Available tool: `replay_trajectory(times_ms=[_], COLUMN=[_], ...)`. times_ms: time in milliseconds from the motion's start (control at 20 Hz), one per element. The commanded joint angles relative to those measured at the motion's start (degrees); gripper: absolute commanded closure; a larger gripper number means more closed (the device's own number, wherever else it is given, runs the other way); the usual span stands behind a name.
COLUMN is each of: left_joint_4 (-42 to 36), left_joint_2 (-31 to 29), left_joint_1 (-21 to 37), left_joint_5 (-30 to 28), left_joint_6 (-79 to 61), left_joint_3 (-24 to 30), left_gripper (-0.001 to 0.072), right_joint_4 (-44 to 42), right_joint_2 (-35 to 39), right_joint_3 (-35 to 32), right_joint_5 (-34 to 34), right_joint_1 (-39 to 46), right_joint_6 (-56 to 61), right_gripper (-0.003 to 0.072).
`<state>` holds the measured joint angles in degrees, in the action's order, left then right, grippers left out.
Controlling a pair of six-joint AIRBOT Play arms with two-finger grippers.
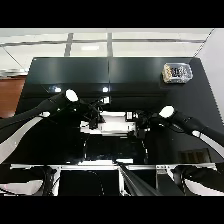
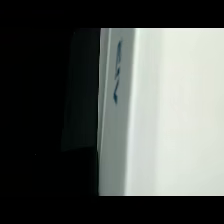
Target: Fold the box and place the chain.
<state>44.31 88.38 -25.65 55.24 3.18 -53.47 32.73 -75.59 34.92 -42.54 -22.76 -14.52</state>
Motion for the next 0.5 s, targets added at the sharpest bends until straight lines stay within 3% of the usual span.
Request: replay_trajectory(times_ms=[0,450], left_joint_4=[0.0,0.0], left_joint_2=[0.0,0.0], left_joint_1=[0.0,0.0], left_joint_5=[0.1,0.1], left_joint_6=[0.0,0.0], left_joint_3=[-0.1,-0.1], left_gripper=[0.0684,0.0684], right_joint_4=[0.6,0.7], right_joint_2=[-0.3,-0.3], right_joint_3=[0.2,0.3], right_joint_5=[0.4,1.1], right_joint_1=[-0.2,-0.2], right_joint_6=[1.1,1.9], right_gripper=[0.0050,0.0050])
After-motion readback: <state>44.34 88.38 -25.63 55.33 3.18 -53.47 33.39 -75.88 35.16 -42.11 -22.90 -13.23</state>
